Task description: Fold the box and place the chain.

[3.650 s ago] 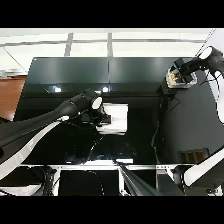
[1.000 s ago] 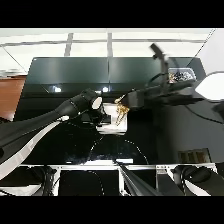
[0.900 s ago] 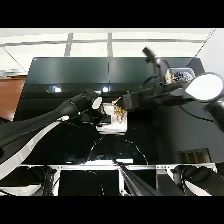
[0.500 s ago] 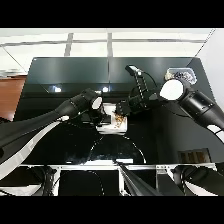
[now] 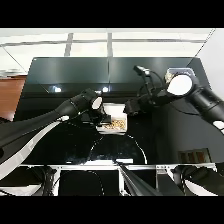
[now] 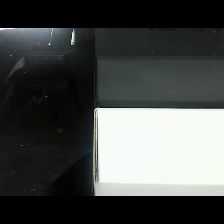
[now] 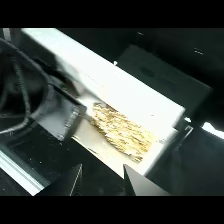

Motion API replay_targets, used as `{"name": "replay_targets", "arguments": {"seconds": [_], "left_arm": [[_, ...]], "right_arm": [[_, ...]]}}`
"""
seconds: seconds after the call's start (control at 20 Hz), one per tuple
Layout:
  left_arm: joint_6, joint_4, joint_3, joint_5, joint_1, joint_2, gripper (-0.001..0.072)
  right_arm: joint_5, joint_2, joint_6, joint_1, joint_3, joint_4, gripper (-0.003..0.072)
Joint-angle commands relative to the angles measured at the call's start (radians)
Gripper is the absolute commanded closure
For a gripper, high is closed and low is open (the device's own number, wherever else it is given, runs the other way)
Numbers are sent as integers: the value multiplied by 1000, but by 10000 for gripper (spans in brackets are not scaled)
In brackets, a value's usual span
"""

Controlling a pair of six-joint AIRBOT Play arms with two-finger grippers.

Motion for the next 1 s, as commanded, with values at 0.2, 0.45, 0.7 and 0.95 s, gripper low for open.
{"name": "replay_targets", "arguments": {"seconds": [0.2, 0.45, 0.7, 0.95], "left_arm": [[19, -13, 1, -5, 2, 2, 684], [0, 13, 14, -51, 10, 88, 328], [145, 39, 3, -66, 79, 236, 197], [220, -48, -211, -16, 311, 476, 197]], "right_arm": [[66, 71, -11, -133, 1, 10, 372], [40, 71, -6, -129, 1, 10, 372], [23, 71, -6, -130, 1, 8, 372], [23, 71, -5, -130, 1, 6, 371]]}}
